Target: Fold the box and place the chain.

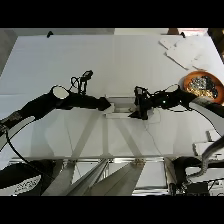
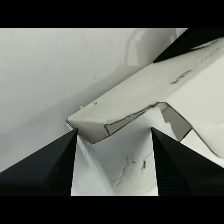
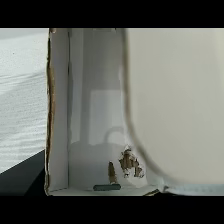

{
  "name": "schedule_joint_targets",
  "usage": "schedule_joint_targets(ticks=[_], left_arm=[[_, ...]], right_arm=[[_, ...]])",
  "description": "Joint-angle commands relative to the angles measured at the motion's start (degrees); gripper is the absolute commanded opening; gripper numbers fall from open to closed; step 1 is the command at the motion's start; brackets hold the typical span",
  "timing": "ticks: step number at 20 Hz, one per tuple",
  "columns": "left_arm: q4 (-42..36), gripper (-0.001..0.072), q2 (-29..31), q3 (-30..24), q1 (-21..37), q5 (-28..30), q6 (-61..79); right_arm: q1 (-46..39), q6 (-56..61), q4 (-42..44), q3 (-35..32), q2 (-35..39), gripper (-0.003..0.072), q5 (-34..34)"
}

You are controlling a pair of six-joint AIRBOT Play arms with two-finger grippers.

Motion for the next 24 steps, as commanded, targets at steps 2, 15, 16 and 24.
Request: schedule_joint_targets(ticks=[2,15,16,24], left_arm=[[10.0,0.0487,0.0,1.9,-0.8,-0.9,-8.9],[8.6,0.0497,0.0,2.1,-1.9,-1.8,-12.6],[8.5,0.0496,-0.1,2.1,-2.2,-1.2,-12.7],[11.1,0.0430,-0.1,2.1,-2.9,-0.5,-12.7]], right_arm=[[0.0,0.0,0.0,0.0,0.0,0.0519,0.0],[0.0,0.0,0.0,0.0,0.0,0.0519,0.0],[0.0,0.0,0.0,0.0,0.0,0.0519,0.0],[0.0,0.0,0.0,0.0,0.0,0.0519,0.0]])
